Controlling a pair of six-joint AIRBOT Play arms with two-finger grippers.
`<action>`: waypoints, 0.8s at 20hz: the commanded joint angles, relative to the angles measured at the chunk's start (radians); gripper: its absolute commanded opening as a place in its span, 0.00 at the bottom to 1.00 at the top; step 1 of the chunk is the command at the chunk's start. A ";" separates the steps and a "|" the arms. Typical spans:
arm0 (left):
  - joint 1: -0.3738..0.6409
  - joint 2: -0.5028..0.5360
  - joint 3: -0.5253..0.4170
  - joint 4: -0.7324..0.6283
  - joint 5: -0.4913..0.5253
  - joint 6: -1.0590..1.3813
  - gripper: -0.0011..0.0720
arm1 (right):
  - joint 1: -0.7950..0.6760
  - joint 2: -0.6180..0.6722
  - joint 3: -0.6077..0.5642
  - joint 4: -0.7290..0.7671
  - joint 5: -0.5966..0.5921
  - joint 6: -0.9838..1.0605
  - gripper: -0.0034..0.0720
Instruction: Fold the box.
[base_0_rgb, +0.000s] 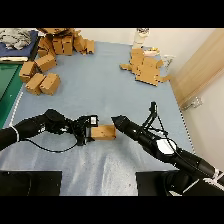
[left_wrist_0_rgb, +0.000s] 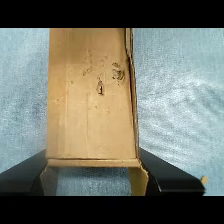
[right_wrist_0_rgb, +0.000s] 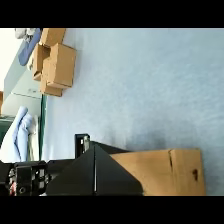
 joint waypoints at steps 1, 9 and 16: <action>0.000 0.000 0.005 0.000 0.002 0.000 0.67 | -0.024 0.002 0.000 -0.027 -0.014 0.000 0.04; -0.004 0.000 0.005 -0.019 0.063 0.000 0.67 | -0.024 0.000 -0.001 -0.030 -0.009 0.000 0.04; -0.006 0.000 0.005 -0.020 0.023 -0.015 0.67 | -0.024 0.000 -0.001 -0.029 -0.010 0.001 0.04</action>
